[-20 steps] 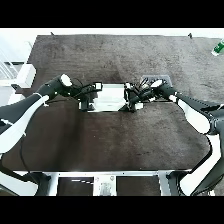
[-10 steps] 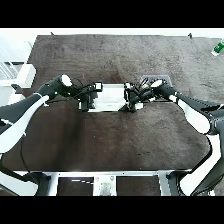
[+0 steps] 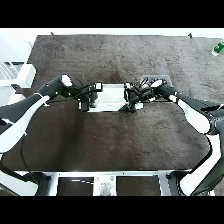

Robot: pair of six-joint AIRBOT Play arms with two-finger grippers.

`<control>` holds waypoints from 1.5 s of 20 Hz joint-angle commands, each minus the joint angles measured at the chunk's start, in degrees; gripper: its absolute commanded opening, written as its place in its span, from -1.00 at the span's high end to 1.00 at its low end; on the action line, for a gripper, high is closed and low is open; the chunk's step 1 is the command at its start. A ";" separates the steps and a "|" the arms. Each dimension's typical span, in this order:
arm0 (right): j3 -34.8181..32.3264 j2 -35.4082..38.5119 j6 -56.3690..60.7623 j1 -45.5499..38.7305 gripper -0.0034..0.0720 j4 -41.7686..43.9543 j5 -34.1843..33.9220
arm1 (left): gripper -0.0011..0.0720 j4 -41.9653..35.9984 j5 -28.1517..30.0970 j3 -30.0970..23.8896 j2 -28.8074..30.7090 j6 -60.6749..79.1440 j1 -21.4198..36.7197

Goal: Fold the box and place the chain.

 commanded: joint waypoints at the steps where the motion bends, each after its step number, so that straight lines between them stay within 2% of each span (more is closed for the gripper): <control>1: -0.02 -0.02 0.00 0.02 -0.41 0.00 0.02 | 0.40 -0.66 0.63 -0.02 -0.02 0.44 -0.02; 15: -0.02 -0.02 0.00 0.02 -0.41 0.00 0.02 | 0.39 -10.10 -0.39 -0.02 -1.09 6.49 -0.02; 20: -0.02 -0.02 0.00 0.02 -0.41 0.00 0.02 | 0.39 -18.67 0.55 -0.02 -2.86 10.95 -0.02; 25: -0.02 -0.02 0.00 0.02 -0.41 0.00 0.02 | 0.38 -18.53 0.59 -0.02 -3.93 10.88 -0.02; 26: -0.02 -0.02 0.00 0.02 -0.41 0.00 0.02 | 0.24 -18.51 0.66 -0.02 -3.93 10.91 -0.02; 27: -0.02 -0.02 0.00 0.02 -0.41 0.00 0.02 | -0.05 -18.51 0.66 -0.02 -3.93 10.91 -0.02; 30: -0.02 -0.02 0.00 0.02 -0.41 0.00 0.02 | -0.07 -18.47 1.31 -0.02 -3.93 10.95 -0.02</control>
